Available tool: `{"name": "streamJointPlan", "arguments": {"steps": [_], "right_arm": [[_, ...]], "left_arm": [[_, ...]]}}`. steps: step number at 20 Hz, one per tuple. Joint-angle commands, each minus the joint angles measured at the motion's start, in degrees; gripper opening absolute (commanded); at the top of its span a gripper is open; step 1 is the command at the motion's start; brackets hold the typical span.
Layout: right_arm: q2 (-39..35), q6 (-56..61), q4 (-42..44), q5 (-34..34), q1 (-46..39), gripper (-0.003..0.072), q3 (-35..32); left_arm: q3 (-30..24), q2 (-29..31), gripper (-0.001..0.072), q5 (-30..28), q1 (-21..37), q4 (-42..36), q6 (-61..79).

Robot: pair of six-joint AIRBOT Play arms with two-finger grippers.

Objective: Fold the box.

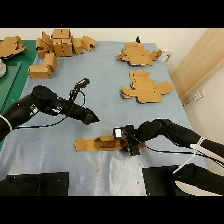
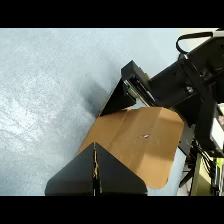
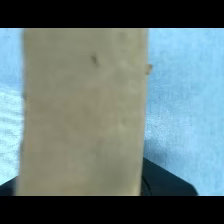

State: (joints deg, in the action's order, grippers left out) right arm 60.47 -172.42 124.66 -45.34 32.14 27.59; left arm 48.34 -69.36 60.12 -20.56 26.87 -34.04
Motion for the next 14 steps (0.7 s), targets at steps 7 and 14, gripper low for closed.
{"name": "streamJointPlan", "arguments": {"steps": [7,14], "right_arm": [[0.3,0.0,-1.4,-0.2,1.5,0.0513,0.1],[0.3,0.0,-0.9,-0.2,1.5,0.0516,0.1]], "left_arm": [[0.1,0.0,0.001,7.7,0.3,5.2,-1.8],[-7.3,4.6,0.001,18.8,-0.8,8.0,-20.4]]}}
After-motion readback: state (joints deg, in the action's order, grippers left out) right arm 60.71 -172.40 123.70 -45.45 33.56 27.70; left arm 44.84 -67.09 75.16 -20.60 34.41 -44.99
